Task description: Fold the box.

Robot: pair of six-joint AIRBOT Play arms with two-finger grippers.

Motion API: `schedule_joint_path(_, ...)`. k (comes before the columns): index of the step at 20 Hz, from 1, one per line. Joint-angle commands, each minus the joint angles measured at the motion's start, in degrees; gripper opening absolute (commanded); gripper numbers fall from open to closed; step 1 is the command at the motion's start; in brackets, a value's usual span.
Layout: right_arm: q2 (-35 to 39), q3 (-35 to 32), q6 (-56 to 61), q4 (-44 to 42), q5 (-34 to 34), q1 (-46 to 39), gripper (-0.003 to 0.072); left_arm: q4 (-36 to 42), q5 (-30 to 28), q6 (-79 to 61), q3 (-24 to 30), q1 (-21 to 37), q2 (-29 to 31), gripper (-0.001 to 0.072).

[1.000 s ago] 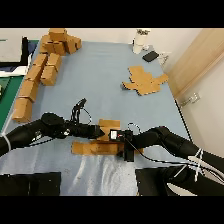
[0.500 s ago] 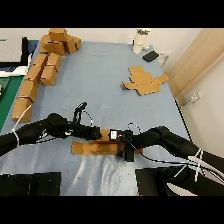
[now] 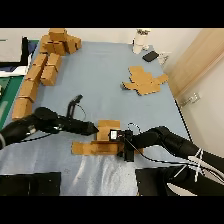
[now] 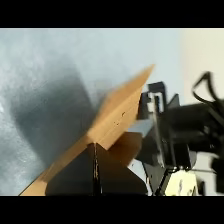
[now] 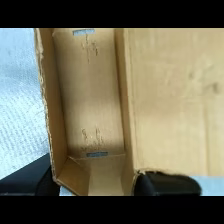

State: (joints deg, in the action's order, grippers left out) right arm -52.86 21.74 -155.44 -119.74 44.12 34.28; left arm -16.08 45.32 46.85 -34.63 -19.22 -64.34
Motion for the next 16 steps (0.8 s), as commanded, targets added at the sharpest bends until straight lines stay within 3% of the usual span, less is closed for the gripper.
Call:
schedule_joint_path(1, 0.0, 0.0, 0.0, 0.0, 0.0, 0.0, 0.0540, -1.8, 15.6, -17.2, 0.0, 10.1, 8.3, 0.0008)
schedule_joint_path(4, 0.0, 0.0, 0.0, 0.0, -0.1, 0.0, 0.0540, -8.1, 26.7, -30.9, 0.2, 16.9, 13.0, 0.0012)
schedule_joint_path(8, 0.1, 0.0, 0.0, 0.2, 0.0, 0.0, 0.0540, -14.3, 21.3, -37.5, 0.2, 11.2, 15.5, 0.0014)
schedule_joint_path(9, 0.1, 0.0, 0.0, 0.4, -0.1, 0.0, 0.0540, -16.6, 20.7, -38.8, 0.3, 9.1, 15.5, 0.0070)
schedule_joint_path(10, 0.1, 0.0, 0.0, 0.4, 0.0, 0.0, 0.0540, -15.6, 19.3, -39.9, 1.6, 9.1, 15.3, 0.0429)
schedule_joint_path(11, 0.1, 0.0, 0.0, 0.4, 0.0, 0.0, 0.0540, -13.6, 15.0, -40.0, 3.5, 9.3, 15.1, 0.0690)
schedule_joint_path(14, 0.1, 0.0, 0.0, 0.4, -0.1, 0.0, 0.0540, -9.0, 1.2, -42.9, 10.9, 7.6, 14.9, 0.0693)
schedule_joint_path(16, 0.1, 0.0, 0.0, 0.4, 0.0, 0.0, 0.0540, -9.3, -0.5, -52.1, 13.3, 4.7, 14.9, 0.0693)
